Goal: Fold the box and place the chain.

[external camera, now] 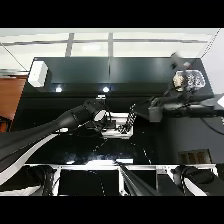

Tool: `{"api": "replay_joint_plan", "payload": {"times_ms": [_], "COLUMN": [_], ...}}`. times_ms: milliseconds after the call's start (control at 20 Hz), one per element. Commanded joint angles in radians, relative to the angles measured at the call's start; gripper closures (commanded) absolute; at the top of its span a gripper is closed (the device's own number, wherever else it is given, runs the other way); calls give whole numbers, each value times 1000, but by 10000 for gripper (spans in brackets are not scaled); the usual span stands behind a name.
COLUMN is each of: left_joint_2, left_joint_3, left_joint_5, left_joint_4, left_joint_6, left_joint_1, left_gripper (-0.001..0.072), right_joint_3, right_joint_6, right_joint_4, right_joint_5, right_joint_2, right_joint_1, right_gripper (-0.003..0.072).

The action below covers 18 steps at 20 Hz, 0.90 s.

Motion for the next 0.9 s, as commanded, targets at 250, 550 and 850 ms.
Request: {"api": "replay_joint_plan", "payload": {"times_ms": [250,550,850], "left_joint_2": [0,0,0], "left_joint_3": [0,0,0], "left_joint_5": [0,0,24], "left_joint_4": [0,0,0], "left_joint_6": [0,0,0], "left_joint_1": [0,0,0], "left_gripper": [679,679,679], "right_joint_3": [-128,-113,-48], "right_joint_6": [36,35,36], "right_joint_4": [-70,-95,-375], "right_joint_5": [-154,-106,154], "right_joint_2": [-126,-131,-9], "right_joint_1": [119,68,-256], "right_gripper": [662,405,409]}}
